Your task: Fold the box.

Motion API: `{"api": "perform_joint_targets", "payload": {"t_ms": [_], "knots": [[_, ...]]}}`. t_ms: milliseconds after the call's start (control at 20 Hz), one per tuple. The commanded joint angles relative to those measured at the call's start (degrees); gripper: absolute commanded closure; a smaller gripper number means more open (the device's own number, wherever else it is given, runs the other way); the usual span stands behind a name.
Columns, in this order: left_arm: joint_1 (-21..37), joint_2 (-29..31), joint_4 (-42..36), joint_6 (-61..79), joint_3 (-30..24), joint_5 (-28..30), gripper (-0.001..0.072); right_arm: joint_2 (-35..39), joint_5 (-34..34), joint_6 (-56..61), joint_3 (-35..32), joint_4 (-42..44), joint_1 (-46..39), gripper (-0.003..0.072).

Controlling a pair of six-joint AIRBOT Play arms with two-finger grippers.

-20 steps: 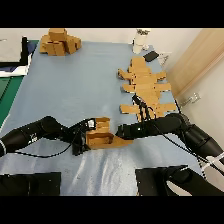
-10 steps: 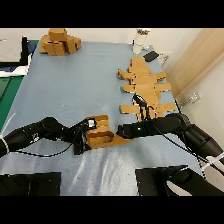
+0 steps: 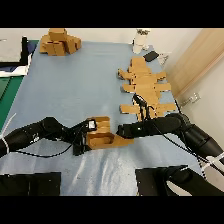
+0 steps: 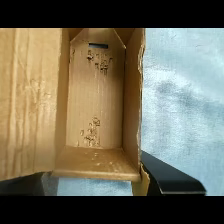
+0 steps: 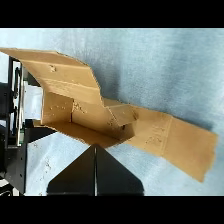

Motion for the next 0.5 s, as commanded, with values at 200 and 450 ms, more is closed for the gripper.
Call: {"api": "perform_joint_targets", "payload": {"t_ms": [200,450], "knots": [[0.0,0.0,0.0,1.3,0.0,-1.1,0.0187,0.0,0.0,0.0,0.0,0.0,0.0,0.0675],[0.0,0.0,0.0,3.1,0.0,-1.0,0.0188,0.0,0.0,0.0,0.0,0.0,0.0,0.0675]]}}
